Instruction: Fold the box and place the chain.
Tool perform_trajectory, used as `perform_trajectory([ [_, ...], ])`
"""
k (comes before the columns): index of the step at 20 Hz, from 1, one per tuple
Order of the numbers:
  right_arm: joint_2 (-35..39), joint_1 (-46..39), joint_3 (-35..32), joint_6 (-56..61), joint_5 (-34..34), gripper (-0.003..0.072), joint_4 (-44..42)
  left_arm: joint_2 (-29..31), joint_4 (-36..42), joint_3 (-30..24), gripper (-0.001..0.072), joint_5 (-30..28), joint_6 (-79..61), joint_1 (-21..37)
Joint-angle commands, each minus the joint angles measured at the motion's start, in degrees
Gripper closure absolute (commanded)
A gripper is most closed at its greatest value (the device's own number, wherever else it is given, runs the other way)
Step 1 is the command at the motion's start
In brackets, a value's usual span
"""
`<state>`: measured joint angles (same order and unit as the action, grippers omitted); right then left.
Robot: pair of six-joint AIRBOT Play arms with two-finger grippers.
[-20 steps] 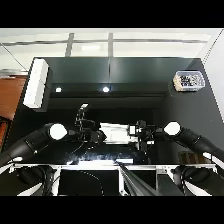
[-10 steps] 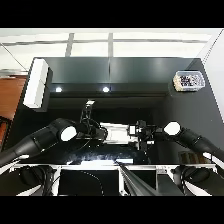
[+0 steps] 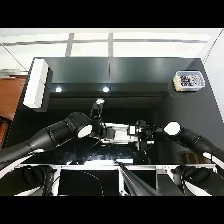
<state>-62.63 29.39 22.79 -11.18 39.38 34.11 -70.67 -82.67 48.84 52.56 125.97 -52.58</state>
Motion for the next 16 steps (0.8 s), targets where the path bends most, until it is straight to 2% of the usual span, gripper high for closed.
perform_trajectory([
  [1,-0.02,0.02,0.04,0.00,0.02,0.0263,0.00,-0.48,-1.01,1.09,0.0212,2.08,3.54,-0.87],
  [5,-0.02,0.02,0.04,0.00,0.00,0.0262,0.00,-0.50,-1.95,1.11,0.0229,2.12,6.82,-1.75],
  [7,-0.02,0.02,0.04,0.00,0.00,0.0263,0.00,-0.61,-3.52,1.11,0.0304,2.19,8.24,-2.43],
  [10,-0.02,0.02,0.04,0.00,0.00,0.0263,0.00,-1.46,-3.67,1.11,0.0314,2.16,9.09,-2.40],
  [11,-0.02,0.02,0.04,-0.02,0.00,0.0263,0.00,-1.79,-3.67,1.11,0.0330,2.16,9.51,-2.40],
  [12,-0.02,0.02,0.04,-0.02,0.00,0.0263,0.00,-2.14,-3.65,1.11,0.0380,2.16,9.53,-2.40],
  [16,-0.02,0.02,0.04,0.00,0.00,0.0263,0.00,-4.98,-3.89,3.21,0.0380,4.90,11.13,-2.43],
])
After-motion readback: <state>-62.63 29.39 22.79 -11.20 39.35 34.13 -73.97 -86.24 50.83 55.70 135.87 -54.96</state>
